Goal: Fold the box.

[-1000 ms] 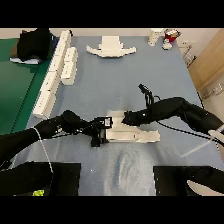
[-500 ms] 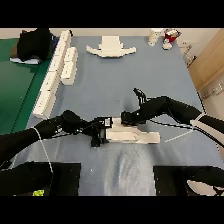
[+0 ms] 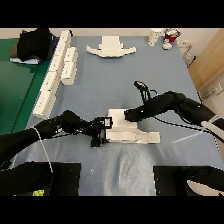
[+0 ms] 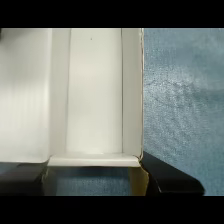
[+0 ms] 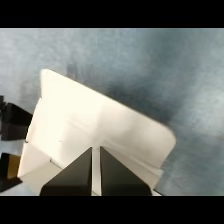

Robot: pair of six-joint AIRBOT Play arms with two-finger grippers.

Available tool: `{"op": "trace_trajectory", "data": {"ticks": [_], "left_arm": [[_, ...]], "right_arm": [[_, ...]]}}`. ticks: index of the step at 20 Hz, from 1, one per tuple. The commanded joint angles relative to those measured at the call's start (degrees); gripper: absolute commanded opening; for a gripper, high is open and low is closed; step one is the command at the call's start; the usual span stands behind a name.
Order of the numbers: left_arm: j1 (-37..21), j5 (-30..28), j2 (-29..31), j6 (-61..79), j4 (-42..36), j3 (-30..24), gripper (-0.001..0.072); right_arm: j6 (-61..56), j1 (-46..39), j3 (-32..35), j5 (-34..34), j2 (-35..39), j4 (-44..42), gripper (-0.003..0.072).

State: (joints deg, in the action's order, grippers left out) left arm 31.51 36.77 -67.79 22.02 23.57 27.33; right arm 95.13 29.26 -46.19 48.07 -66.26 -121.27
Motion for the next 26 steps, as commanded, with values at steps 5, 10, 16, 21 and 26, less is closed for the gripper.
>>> {"op": "trace_trajectory", "data": {"ticks": [5,10,16,21,26], "left_arm": [[0.0,0.0,0.0,0.0,0.0,0.0,0.0520],[-0.1,0.0,0.0,0.0,0.0,0.0,0.0520],[-0.1,0.0,0.0,0.0,0.0,0.0,0.0520],[-0.1,0.0,0.0,0.0,0.0,0.0,0.0520],[-0.1,0.0,0.0,0.0,0.0,0.0,0.0520]], "right_arm": [[15.5,0.0,0.2,18.5,17.3,10.1,0.0084],[29.5,0.0,8.9,20.4,25.7,13.7,0.0467],[51.3,0.0,18.7,5.9,23.2,15.5,0.0668],[62.8,0.0,19.0,-1.0,19.0,9.9,0.0652],[66.5,0.0,19.0,-2.2,16.7,3.8,0.0408]]}}
